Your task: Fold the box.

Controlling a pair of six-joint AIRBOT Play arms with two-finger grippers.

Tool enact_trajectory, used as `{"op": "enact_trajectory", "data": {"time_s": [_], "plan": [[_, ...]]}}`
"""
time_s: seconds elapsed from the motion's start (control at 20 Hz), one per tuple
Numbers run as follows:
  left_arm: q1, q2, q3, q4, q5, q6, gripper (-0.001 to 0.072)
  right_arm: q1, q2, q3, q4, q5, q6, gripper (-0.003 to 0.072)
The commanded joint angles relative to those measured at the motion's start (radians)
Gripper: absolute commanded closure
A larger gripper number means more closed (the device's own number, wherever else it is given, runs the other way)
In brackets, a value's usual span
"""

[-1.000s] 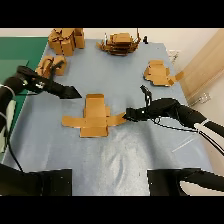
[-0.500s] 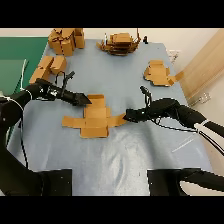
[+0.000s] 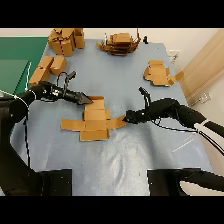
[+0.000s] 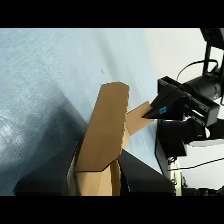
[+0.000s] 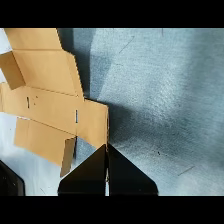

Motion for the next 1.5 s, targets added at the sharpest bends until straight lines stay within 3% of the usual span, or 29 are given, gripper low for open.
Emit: {"op": "enact_trajectory", "data": {"time_s": [0.0,0.15,0.2,0.25,0.3,0.55,0.6,0.65,0.7,0.9,1.0,1.05,1.25,1.45], "plan": [[0.000,-0.006,0.006,0.011,-0.060,0.009,0.0416,0.001,0.000,-0.001,0.000,-0.004,-0.003,0.0679],[0.000,-0.006,0.006,0.068,-0.100,0.018,0.0415,0.001,0.000,-0.001,0.000,0.005,-0.003,0.0679],[0.002,-0.006,0.006,0.097,-0.101,0.016,0.0381,0.001,0.000,-0.001,0.000,0.006,-0.003,0.0679],[0.005,-0.006,0.006,0.114,-0.101,0.014,0.0180,0.001,0.000,-0.001,0.000,0.006,-0.003,0.0679],[0.011,-0.006,0.006,0.118,-0.100,0.011,0.0059,0.001,0.000,-0.001,0.000,0.006,-0.003,0.0679],[0.050,-0.006,0.006,0.140,-0.100,-0.032,0.0064,0.001,0.000,-0.001,0.000,0.006,-0.003,0.0679],[0.052,-0.006,0.006,0.140,-0.099,-0.037,0.0125,0.001,0.000,-0.001,0.000,0.006,-0.003,0.0679],[0.051,-0.006,0.006,0.139,-0.098,-0.036,0.0281,0.001,0.000,-0.001,0.000,0.006,-0.003,0.0679],[0.048,-0.006,0.006,0.138,-0.090,-0.035,0.0333,0.001,0.000,-0.001,0.001,0.006,-0.003,0.0679],[0.034,-0.006,0.006,0.139,-0.078,-0.035,0.0333,0.001,0.000,-0.001,0.001,0.006,-0.003,0.0679],[0.029,-0.006,0.006,0.140,-0.079,-0.027,0.0586,0.001,0.000,-0.001,0.001,0.006,-0.003,0.0679],[0.029,-0.006,0.006,0.140,-0.082,-0.004,0.0662,0.001,0.000,-0.001,0.001,0.007,-0.003,0.0679],[0.029,-0.005,0.018,0.135,-0.079,0.018,0.0688,0.001,0.000,-0.001,0.003,0.024,-0.003,0.0679],[0.029,-0.005,0.054,0.121,-0.151,0.048,0.0688,0.001,0.020,0.000,0.004,0.025,-0.003,0.0679]]}}
